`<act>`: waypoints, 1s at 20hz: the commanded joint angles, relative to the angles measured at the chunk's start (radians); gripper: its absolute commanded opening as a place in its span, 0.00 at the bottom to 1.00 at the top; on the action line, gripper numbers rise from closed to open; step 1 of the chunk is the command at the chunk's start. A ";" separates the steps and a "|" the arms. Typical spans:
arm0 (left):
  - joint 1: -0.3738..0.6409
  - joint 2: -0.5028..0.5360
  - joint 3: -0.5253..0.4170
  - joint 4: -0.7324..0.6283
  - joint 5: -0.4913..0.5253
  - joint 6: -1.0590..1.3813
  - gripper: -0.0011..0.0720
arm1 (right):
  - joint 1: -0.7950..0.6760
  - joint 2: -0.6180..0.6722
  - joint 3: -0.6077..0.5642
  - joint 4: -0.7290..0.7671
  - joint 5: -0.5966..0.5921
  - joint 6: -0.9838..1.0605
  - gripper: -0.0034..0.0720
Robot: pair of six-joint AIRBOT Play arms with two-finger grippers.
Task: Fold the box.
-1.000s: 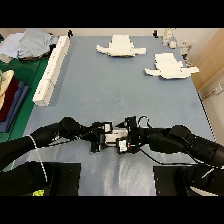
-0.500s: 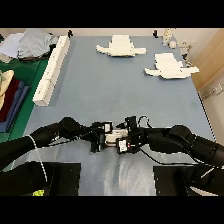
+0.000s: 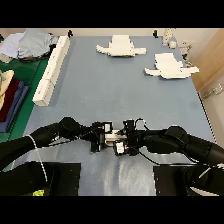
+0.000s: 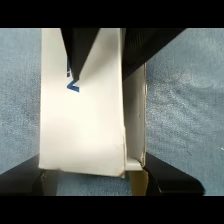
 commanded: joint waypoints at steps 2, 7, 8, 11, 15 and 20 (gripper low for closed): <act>0.000 0.000 0.000 0.000 0.001 -0.001 0.66 | 0.009 -0.019 0.000 0.005 -0.009 0.009 0.26; 0.000 0.000 0.000 0.000 0.000 -0.001 0.66 | 0.009 -0.019 0.000 0.004 -0.024 0.009 0.26; 0.000 0.000 0.000 0.000 0.000 -0.001 0.66 | 0.009 -0.019 0.000 0.004 -0.025 0.009 0.26; 0.000 0.000 0.000 0.000 0.000 -0.001 0.66 | 0.009 -0.019 0.000 0.005 -0.027 0.008 0.27; 0.000 0.000 0.000 0.000 0.000 -0.001 0.66 | 0.009 -0.004 0.001 0.005 -0.029 0.008 0.53; 0.000 0.000 0.000 0.000 0.000 -0.001 0.66 | 0.009 0.015 0.001 0.039 -0.053 0.008 0.74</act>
